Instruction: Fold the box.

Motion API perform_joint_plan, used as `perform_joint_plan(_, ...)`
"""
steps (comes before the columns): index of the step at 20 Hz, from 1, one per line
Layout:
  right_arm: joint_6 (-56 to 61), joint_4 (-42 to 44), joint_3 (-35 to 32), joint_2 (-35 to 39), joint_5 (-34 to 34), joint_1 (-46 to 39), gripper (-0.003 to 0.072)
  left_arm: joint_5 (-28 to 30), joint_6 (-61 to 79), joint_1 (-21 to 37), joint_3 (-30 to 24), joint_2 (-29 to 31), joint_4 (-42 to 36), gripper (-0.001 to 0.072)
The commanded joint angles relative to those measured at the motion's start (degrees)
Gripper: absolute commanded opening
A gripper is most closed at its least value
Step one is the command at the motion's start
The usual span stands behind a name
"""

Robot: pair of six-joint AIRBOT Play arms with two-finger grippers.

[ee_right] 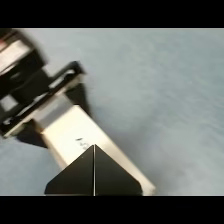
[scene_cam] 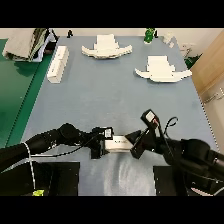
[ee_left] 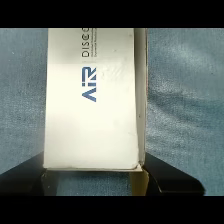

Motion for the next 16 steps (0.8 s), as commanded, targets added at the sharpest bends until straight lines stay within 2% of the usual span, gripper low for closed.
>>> perform_joint_plan(1, 6.5, -9.9, 11.4, -0.1, -24.2, -10.0, 0.0004, 0.0, 0.0, 0.0, 0.0, 0.0, 0.0, 0.0510)
perform_joint_plan(4, 6.4, -12.5, 20.4, -5.2, -35.2, -17.9, 0.0004, 0.0, 0.0, 0.0, 0.0, 0.0, 0.0, 0.0510)
perform_joint_plan(8, 6.4, -12.5, 27.9, -20.2, -46.1, -21.3, 0.0004, 0.0, 0.0, 0.0, 0.0, 0.0, 0.0, 0.0509)
perform_joint_plan(12, 6.5, -9.8, 33.4, -33.3, -51.6, -21.3, 0.0004, 0.0, 0.0, 0.0, 0.0, 0.0, 0.0, 0.0510)
perform_joint_plan(16, 9.0, -8.6, 34.2, -37.2, -51.6, -21.3, 0.0004, 0.0, 0.0, 0.0, 0.0, 0.0, 0.0, 0.0510)
